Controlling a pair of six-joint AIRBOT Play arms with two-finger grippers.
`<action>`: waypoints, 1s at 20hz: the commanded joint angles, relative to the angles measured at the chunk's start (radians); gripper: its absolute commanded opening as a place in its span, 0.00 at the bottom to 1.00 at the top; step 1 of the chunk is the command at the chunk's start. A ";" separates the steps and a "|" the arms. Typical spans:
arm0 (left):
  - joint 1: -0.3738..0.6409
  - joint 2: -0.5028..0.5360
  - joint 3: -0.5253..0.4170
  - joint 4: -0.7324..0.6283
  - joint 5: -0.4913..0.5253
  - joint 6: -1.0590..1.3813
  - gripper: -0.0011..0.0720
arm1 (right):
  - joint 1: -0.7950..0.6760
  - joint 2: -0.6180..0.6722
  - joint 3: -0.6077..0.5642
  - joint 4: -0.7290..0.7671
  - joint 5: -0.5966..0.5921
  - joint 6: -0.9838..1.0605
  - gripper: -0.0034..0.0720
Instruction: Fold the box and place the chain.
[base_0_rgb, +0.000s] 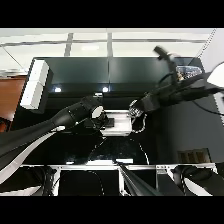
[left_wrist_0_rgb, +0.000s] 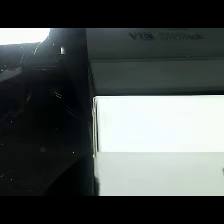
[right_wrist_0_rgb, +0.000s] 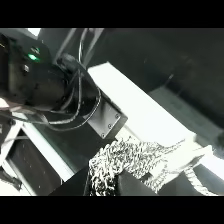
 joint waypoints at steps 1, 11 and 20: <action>0.001 0.000 0.001 0.000 0.000 0.000 0.05 | 0.078 -0.087 -0.023 0.016 -0.061 -0.012 0.06; 0.001 0.000 0.001 0.000 0.000 0.000 0.05 | 0.116 -0.178 -0.023 0.000 -0.101 -0.010 0.07; 0.001 0.000 0.001 0.000 0.000 0.000 0.05 | 0.154 -0.194 -0.023 -0.093 -0.115 0.042 0.39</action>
